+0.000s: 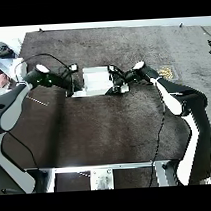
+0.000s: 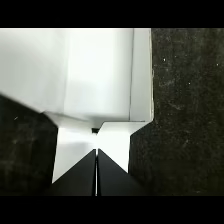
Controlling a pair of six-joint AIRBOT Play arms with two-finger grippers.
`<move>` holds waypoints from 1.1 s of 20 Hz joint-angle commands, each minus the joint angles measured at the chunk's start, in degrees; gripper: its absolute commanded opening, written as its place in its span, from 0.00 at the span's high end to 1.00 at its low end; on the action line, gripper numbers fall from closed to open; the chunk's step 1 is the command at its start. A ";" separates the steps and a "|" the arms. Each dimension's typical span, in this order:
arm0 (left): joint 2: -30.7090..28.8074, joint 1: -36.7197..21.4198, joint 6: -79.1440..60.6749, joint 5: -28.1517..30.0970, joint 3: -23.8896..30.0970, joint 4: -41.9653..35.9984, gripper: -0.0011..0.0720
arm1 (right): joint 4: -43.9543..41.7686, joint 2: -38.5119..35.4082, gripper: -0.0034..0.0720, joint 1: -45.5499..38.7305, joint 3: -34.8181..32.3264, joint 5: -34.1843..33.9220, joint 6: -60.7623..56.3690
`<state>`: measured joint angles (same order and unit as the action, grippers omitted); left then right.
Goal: Fold the box and place the chain.
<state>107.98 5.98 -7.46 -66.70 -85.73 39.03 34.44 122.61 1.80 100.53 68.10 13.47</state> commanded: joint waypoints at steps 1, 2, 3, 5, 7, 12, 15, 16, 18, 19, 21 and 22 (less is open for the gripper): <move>-5.49 -2.45 10.67 -1.49 0.22 -0.02 0.98 | 0.07 0.02 0.25 0.04 0.04 0.04 -0.02; -7.78 -3.23 15.82 -0.39 0.22 0.20 0.98 | 0.07 0.02 0.25 0.04 0.04 0.04 -0.02; -10.01 -4.42 23.12 1.07 0.22 1.27 0.98 | 0.07 0.02 0.25 0.04 0.04 0.04 -0.02; -13.27 -7.58 34.53 1.40 1.07 1.77 0.98 | 0.07 0.02 0.25 0.04 0.04 0.04 -0.02; -15.74 -11.13 43.41 3.19 4.68 1.84 0.98 | 0.07 0.02 0.25 0.04 0.04 0.04 -0.02; -16.68 -14.80 53.20 3.98 12.98 2.01 0.98 | 0.07 0.02 0.25 0.02 0.04 0.04 -0.02; -16.65 -14.80 59.06 5.38 16.48 3.78 0.97 | 0.07 0.02 0.25 0.04 0.04 0.04 -0.02; -16.65 -14.80 60.37 6.25 17.59 5.33 0.97 | 0.07 0.02 0.25 0.04 0.04 0.04 -0.02; -16.57 -14.80 61.64 8.20 19.78 5.55 0.97 | 0.07 0.02 0.25 0.04 0.04 0.04 -0.02; -16.06 -14.78 61.66 8.59 20.35 4.50 0.97 | 0.07 0.02 0.25 0.04 0.04 0.02 -0.02; -13.77 -14.78 61.42 8.26 20.50 1.60 0.97 | 0.07 0.02 0.25 0.04 0.04 0.04 -0.02; -12.79 -14.78 61.18 8.04 20.50 0.59 0.97 | 0.07 0.02 0.25 0.04 0.04 0.04 -0.02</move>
